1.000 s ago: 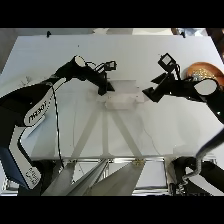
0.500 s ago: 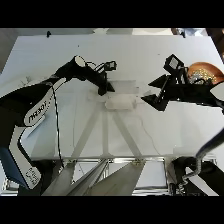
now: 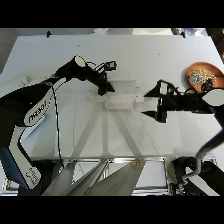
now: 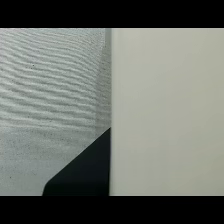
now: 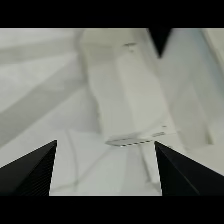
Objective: Fold the box and place the chain.
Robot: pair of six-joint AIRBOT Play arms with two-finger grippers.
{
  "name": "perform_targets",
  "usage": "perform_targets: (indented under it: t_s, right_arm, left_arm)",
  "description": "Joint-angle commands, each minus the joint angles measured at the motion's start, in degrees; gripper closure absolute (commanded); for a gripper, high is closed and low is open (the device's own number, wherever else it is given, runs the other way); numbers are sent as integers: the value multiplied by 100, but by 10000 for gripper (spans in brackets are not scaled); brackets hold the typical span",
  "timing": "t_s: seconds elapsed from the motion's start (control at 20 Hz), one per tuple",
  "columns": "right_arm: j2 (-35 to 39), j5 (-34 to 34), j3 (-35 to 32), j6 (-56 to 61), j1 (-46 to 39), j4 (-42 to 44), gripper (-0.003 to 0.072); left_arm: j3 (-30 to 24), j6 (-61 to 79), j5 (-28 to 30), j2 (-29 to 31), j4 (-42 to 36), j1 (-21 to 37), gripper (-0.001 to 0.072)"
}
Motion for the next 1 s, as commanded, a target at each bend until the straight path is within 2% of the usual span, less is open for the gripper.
perform_targets:
  t_s: [0.0, 0.3, 0.75, 0.95]
  right_arm:
    - [-422, -96, -562, -1303, 4, 393, -3]
    - [-1801, -1196, -562, -1788, 4, 986, -3]
    - [-2334, -2184, -562, -2830, 4, 2750, -3]
    - [-2581, -2260, -562, -3368, 7, 3585, -3]
  left_arm:
    - [0, 0, 4, -2, 0, -2, 700]
    - [0, 0, 7, -2, 0, -2, 700]
    - [0, 0, 4, -2, 0, -2, 700]
    - [0, 0, 4, -2, 0, -2, 700]
